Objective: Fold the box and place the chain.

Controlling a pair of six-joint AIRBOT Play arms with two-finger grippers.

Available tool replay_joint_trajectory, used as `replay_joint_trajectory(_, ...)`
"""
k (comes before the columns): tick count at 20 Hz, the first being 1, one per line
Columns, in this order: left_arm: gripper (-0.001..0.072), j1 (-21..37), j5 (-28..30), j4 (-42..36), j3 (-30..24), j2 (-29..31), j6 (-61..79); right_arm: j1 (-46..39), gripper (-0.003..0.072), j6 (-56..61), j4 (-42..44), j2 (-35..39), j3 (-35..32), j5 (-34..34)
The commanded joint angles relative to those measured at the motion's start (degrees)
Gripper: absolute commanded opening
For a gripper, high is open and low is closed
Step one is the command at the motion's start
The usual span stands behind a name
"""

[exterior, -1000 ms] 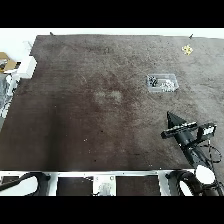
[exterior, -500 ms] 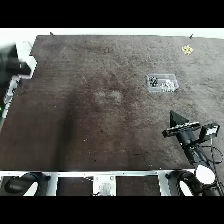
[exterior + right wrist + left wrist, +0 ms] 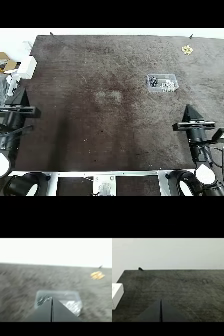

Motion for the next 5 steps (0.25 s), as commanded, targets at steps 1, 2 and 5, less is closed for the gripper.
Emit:
replay_joint_trajectory(1, 0.0008, -0.26, 0.55, 0.04, -1.25, 1.03, -0.35, -0.02, -0.0006, 0.00, -0.13, -0.02, 0.00, -9.38)
replay_joint_trajectory(2, 0.0008, -0.26, 0.50, 0.04, -1.25, 1.03, -0.35, -0.02, -0.0006, 0.00, -0.13, -0.02, 0.00, -11.45)
replay_joint_trajectory(5, 0.0009, -0.26, 0.48, 0.04, -1.25, 1.03, -0.37, -0.02, -0.0006, 0.00, -0.13, -0.02, 0.00, -17.66)
